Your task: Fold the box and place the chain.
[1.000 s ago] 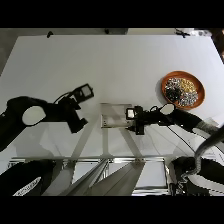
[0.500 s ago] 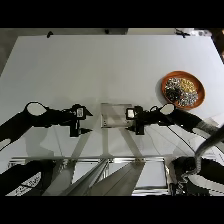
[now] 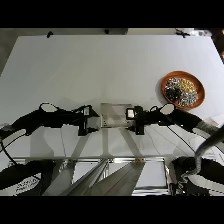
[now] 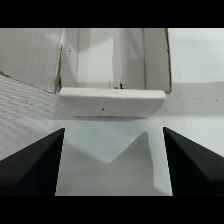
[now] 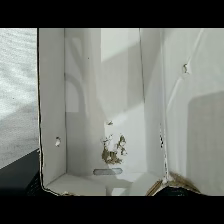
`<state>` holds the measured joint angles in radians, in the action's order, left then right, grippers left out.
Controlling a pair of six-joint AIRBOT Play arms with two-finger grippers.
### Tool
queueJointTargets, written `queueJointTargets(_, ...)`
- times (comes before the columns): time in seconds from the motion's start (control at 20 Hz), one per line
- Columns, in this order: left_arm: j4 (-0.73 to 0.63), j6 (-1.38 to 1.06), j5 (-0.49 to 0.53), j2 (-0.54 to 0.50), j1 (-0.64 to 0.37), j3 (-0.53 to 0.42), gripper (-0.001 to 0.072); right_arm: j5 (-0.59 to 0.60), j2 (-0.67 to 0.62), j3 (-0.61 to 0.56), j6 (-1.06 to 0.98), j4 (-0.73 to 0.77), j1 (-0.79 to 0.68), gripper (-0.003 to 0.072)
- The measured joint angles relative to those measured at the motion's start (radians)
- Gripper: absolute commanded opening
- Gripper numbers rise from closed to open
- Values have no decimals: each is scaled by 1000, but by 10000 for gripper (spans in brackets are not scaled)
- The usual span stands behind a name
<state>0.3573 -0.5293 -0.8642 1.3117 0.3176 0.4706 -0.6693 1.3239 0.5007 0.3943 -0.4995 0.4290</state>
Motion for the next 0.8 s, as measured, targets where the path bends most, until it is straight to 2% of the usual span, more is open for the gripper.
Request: queueJointTargets(0.8,-58,-29,3,75,38,37,708,0,0,0,0,0,0,396)
